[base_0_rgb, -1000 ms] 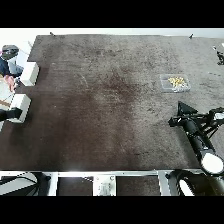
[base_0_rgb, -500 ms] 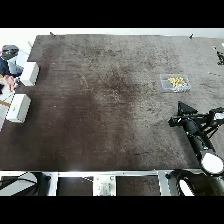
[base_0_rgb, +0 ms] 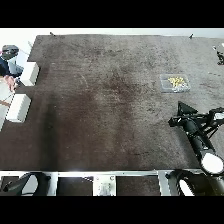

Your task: Fold the box and place the chain.

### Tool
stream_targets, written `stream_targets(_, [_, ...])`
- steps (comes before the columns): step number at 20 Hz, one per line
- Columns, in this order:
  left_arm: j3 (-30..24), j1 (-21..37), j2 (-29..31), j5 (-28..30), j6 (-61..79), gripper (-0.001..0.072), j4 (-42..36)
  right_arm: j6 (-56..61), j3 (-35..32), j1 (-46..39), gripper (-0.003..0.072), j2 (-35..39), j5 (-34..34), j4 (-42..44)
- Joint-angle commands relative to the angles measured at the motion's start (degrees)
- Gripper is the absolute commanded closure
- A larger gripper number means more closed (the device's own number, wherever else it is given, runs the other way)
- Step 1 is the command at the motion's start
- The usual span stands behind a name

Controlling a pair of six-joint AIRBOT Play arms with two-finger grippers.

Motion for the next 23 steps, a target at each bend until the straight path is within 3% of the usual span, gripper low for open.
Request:
stream_targets(1, [-14.9,-10.9,13.5,20.8,2.2,0.0706,-0.6,0.0,0.0,0.0,0.0673,0.0,0.0,0.0])
stream_targets(5, [-31.4,-18.3,29.7,23.7,-1.0,0.0705,-0.6,0.0,0.0,0.0,0.0673,0.0,0.0,0.0])
stream_targets(9, [-40.8,-18.8,38.4,23.9,-3.4,0.0702,-0.5,0.0,0.0,0.0,0.0673,0.0,0.0,0.0])
stream_targets(23, [-41.4,-18.8,38.3,22.9,-3.5,0.0698,-0.5,0.0,0.0,0.0,0.0673,0.0,0.0,0.0])
